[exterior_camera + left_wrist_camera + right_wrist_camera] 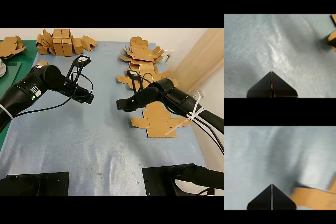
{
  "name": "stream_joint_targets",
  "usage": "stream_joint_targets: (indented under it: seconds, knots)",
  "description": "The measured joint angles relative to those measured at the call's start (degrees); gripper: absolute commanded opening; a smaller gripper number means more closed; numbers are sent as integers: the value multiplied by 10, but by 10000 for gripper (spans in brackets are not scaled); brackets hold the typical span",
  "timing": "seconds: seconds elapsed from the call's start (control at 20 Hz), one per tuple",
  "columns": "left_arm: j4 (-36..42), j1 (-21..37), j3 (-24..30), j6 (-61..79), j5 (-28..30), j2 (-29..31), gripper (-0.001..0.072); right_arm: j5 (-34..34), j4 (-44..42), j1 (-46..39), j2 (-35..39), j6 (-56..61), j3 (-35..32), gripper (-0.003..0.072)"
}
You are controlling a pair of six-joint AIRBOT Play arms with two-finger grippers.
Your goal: Fold the box.
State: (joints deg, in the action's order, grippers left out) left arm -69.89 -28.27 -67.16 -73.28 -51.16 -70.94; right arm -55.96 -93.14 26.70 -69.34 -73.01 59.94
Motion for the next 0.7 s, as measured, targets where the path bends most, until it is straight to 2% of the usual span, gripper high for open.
stream_joint_targets:
  seconds: [0.15, 0.25, 0.3, 0.45, 0.6, 0.65, 0.7]
  knots:
    - [11, 0, 0, -14, 0, 0, 14, -135, 193, -73, 0, 16, 49, 23]
    - [14, 0, 1, -28, -2, 0, 15, -222, 302, -158, -1, 5, 69, 364]
    - [16, 0, 1, -33, -3, 0, 15, -253, 332, -209, -1, -4, 76, 463]
    - [18, 0, 2, -42, -13, 0, 15, -289, 311, -366, -2, -25, 84, 476]
    - [21, 0, 2, -45, -30, 0, 17, -259, 184, -504, -9, -96, 82, 481]
    - [22, 0, 2, -47, -36, 0, 195, -249, 144, -539, -15, -127, 81, 482]
    - [24, 0, 2, -50, -42, 0, 492, -239, 117, -566, -23, -153, 80, 482]
